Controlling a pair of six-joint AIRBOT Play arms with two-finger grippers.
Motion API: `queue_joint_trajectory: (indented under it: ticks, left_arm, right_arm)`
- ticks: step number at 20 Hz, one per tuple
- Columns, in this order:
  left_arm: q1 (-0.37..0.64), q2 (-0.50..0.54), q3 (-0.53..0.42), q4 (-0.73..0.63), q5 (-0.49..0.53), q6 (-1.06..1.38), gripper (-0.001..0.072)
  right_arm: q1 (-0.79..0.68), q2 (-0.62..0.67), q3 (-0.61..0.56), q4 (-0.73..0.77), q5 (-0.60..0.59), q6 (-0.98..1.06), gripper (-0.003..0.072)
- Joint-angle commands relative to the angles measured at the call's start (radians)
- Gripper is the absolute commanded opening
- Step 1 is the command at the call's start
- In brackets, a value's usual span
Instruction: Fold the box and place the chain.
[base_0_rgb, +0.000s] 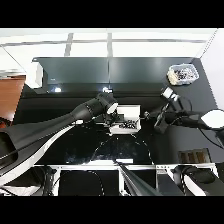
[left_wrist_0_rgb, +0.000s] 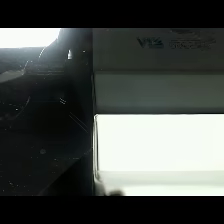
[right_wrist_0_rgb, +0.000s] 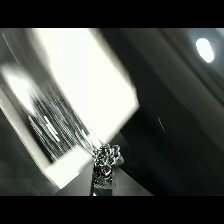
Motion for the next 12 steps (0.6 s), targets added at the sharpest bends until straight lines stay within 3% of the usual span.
queue_joint_trajectory:
  ticks: [1,5,6,7,8,12]
  left_arm:
    - [0.0,0.0,0.001,0.0,0.007,0.0,0.0027]
    - [0.0,0.0,0.001,0.0,0.008,0.0,0.0028]
    - [0.0,0.0,0.001,0.001,0.008,0.0,0.0028]
    - [0.0,0.0,0.001,0.001,0.008,0.0,0.0028]
    - [0.0,0.0,0.001,0.001,0.009,0.0,0.0028]
    - [0.0,0.0,0.001,0.0,0.008,0.0,0.0028]
  right_arm:
    - [-0.007,0.018,0.036,0.37,0.038,0.055,0.002]
    - [-0.007,-0.058,0.014,0.315,0.041,0.105,0.0022]
    - [-0.007,-0.079,0.01,0.296,0.048,0.117,0.0073]
    - [-0.007,-0.095,0.009,0.273,0.052,0.125,0.0303]
    - [-0.008,-0.099,0.009,0.252,0.048,0.125,0.0347]
    - [-0.079,-0.096,0.011,0.219,0.044,0.124,0.0343]
